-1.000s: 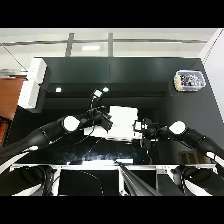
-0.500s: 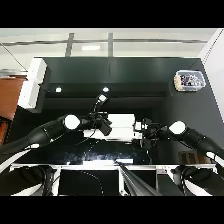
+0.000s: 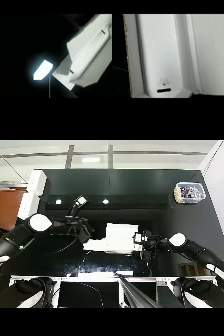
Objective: Fold the box and place the chain.
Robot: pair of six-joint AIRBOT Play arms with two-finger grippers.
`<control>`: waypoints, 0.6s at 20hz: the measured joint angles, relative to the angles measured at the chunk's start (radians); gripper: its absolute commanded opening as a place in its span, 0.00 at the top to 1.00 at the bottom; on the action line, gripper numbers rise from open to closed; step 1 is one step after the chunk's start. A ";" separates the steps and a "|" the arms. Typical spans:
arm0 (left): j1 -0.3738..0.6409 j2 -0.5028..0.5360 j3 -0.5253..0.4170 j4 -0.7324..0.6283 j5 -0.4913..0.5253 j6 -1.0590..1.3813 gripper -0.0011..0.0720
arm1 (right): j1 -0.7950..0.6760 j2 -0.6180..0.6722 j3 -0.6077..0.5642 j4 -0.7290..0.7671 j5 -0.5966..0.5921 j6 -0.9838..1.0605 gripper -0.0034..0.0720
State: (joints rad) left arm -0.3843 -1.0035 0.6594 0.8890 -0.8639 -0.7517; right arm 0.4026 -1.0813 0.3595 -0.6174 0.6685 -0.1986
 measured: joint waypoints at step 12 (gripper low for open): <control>-0.173 0.002 -0.126 0.028 0.122 0.506 0.02 | 0.000 0.000 0.000 0.000 0.000 0.000 0.24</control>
